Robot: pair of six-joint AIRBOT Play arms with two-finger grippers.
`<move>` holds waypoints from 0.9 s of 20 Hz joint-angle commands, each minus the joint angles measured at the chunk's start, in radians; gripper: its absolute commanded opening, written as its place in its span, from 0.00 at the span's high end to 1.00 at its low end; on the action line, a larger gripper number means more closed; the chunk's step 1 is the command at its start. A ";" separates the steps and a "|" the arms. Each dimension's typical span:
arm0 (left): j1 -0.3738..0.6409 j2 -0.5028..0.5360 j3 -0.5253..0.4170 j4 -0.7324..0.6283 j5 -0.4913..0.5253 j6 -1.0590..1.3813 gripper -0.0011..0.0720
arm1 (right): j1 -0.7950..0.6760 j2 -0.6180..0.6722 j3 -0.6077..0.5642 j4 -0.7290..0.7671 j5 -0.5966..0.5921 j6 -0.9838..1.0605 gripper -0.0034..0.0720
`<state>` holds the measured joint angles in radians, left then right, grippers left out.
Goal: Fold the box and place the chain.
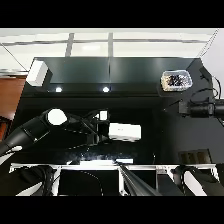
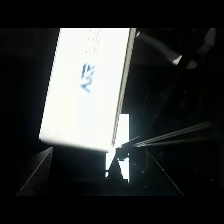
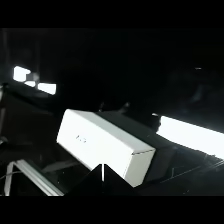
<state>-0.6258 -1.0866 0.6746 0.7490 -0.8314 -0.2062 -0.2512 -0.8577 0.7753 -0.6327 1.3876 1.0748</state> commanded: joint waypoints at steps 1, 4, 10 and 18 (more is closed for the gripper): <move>-0.072 -0.049 0.105 0.016 -0.009 -0.084 0.02 | -0.042 0.010 0.006 -0.016 -0.064 0.000 0.94; -0.095 -0.204 0.236 0.016 -0.007 -0.090 0.02 | -0.042 0.010 0.006 -0.016 -0.070 -0.001 0.94; -0.129 -0.369 0.366 0.009 -0.014 -0.091 0.02 | -0.042 0.010 0.006 -0.042 -0.064 -0.003 0.94; -0.129 -0.402 0.367 0.008 -0.085 -0.098 0.02 | -0.041 0.010 0.005 -0.055 -0.092 -0.011 0.94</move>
<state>-0.7532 -1.4780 1.0378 0.7559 -0.8951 -0.3000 -0.2924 -0.8490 0.7799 -0.6777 1.3056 1.0664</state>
